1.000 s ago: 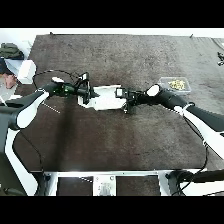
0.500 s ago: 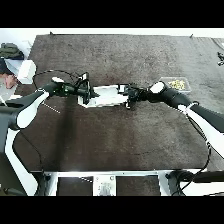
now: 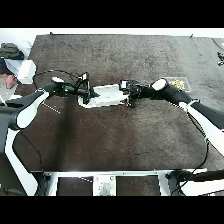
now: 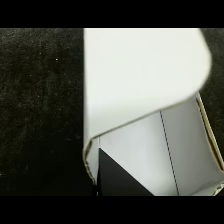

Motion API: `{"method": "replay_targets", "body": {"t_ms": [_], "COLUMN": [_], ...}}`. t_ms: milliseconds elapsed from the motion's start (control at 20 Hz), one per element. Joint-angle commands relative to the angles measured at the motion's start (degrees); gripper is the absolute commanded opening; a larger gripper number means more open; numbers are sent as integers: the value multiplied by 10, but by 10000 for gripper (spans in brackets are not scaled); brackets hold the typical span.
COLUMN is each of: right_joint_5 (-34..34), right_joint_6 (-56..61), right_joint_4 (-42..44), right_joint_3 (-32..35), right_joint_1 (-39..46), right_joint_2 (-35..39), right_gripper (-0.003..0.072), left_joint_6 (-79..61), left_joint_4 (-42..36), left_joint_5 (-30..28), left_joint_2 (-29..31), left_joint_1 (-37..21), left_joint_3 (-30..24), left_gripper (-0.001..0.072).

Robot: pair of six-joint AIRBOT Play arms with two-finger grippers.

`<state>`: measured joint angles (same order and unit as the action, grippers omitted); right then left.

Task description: Fold the box and place the chain.

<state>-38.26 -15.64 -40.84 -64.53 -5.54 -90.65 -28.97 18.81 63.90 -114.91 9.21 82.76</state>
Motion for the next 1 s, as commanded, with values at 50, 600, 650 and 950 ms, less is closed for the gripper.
{"method": "replay_targets", "body": {"t_ms": [50, 600, 650, 950], "right_joint_5": [-46, -120, -119, -197], "right_joint_6": [12, 35, 34, 22], "right_joint_4": [8, 5, 3, -7], "right_joint_3": [-42, -110, -114, -192], "right_joint_1": [5, 33, 35, 38], "right_joint_2": [-37, -86, -89, -143], "right_gripper": [592, 592, 592, 592], "left_joint_6": [0, 0, 0, 0], "left_joint_4": [0, 0, 0, 0], "left_joint_5": [1, 1, 0, 0], "left_joint_2": [0, 0, 0, 0], "left_joint_1": [0, 0, 0, 0], "left_joint_3": [0, 0, 0, 0], "left_gripper": [11, 11, 11, 11]}}
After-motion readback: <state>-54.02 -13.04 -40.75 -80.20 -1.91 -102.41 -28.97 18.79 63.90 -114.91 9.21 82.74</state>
